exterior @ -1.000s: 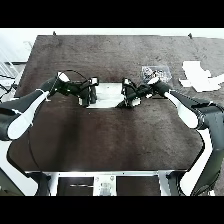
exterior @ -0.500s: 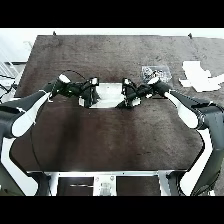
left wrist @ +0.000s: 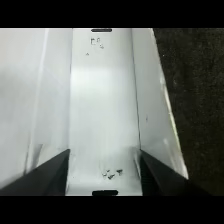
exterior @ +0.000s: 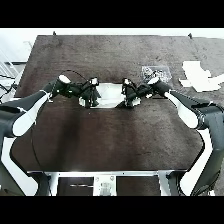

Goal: Fold the box and place the chain.

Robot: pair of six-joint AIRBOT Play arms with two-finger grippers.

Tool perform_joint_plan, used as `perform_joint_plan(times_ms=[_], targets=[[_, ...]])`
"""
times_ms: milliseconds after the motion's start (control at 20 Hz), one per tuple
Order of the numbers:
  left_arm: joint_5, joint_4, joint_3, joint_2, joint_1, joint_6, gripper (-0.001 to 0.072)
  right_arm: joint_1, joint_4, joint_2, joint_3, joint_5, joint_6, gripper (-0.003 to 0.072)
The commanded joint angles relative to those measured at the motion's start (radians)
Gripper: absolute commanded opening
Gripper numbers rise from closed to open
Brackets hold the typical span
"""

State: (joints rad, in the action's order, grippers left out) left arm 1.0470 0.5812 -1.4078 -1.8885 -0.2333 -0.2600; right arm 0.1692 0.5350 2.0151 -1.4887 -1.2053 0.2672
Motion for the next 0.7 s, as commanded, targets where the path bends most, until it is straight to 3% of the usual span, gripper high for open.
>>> perform_joint_plan(times_ms=[0, 100, 150, 200, 350, 400, 450, 650], targets=[[0.006, 0.003, 0.000, 0.000, 0.000, 0.007, 0.0486, 0.001, -0.001, 0.000, 0.000, 0.000, -0.001, 0.0583], [0.013, 0.014, 0.000, 0.000, 0.011, 0.025, 0.0485, 0.001, -0.001, 0.000, 0.000, 0.000, -0.001, 0.0583], [0.025, 0.022, 0.000, 0.000, 0.023, 0.036, 0.0430, 0.001, -0.001, 0.000, 0.000, 0.000, -0.001, 0.0583], [0.045, 0.030, 0.000, 0.000, 0.040, 0.047, 0.0276, 0.001, -0.001, 0.000, 0.000, 0.000, -0.001, 0.0583], [0.096, 0.037, 0.000, 0.000, 0.089, 0.076, 0.0260, 0.001, -0.001, 0.000, 0.000, 0.000, -0.001, 0.0583], [0.111, 0.036, 0.000, 0.001, 0.102, 0.074, 0.0054, 0.001, -0.001, 0.000, 0.000, 0.000, -0.001, 0.0583], [0.125, 0.036, -0.001, 0.007, 0.113, 0.069, 0.0018, 0.001, -0.001, 0.000, 0.000, 0.000, -0.001, 0.0583], [0.130, 0.027, 0.000, 0.054, 0.120, 0.167, 0.0015, 0.001, -0.001, 0.000, 0.000, 0.000, -0.001, 0.0583]])
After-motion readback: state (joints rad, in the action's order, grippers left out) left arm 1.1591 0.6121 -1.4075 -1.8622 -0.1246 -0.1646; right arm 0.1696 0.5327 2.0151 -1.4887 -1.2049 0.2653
